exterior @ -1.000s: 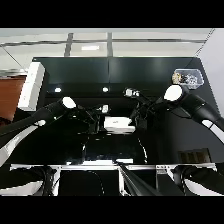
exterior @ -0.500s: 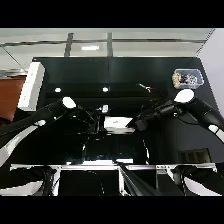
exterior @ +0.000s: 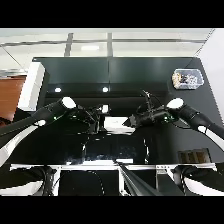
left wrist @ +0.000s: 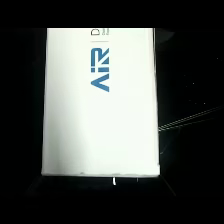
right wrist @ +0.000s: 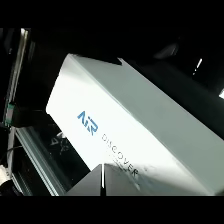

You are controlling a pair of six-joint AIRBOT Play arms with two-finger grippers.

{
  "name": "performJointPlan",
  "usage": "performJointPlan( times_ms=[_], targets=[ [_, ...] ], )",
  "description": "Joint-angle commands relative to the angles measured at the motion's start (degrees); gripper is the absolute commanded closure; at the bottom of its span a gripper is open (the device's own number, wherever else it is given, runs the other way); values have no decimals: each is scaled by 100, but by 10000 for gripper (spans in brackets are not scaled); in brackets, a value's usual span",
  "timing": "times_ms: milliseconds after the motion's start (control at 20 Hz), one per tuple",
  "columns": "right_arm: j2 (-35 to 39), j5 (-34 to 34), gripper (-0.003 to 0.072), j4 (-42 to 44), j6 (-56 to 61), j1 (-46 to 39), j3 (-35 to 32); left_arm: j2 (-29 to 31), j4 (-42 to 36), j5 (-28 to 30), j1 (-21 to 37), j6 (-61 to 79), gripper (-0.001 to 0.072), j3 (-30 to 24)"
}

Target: Fold the box and place the chain.

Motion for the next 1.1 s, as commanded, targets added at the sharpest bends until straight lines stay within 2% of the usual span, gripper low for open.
performJointPlan(
  times_ms=[0, 350, 500, 600, 650, 700, 750, 900, 1050],
  targets=[
    [-85, -221, 667, -168, 83, 33, -20, -2, -7, -4, -2, 2, 242, -2],
    [-42, -234, 667, -173, 66, 59, 55, -2, -24, -35, -2, 2, 242, -2],
    [264, 428, 667, -337, 57, -181, 470, 2, -22, -48, 0, -63, 242, 2],
    [673, 918, 667, -796, 197, -579, 826, 17, -17, -52, -2, -223, 239, 2],
    [922, 1097, 667, -1084, 367, -857, 975, 20, 33, -61, -4, -398, 180, 7],
    [1174, 1211, 667, -1307, 466, -1152, 1051, 48, 125, -59, -2, -466, 38, 7],
    [1456, 1287, 667, -1478, 540, -1480, 1080, 131, 221, -42, -2, -474, -11, 7],
    [2122, 1685, 667, -1764, 557, -2448, 1080, 645, 520, -20, 11, -664, -11, 7],
    [2444, 2138, 667, -1808, 557, -3143, 1080, 1172, 1327, -48, -2, -1357, -9, 7]
  ],
)
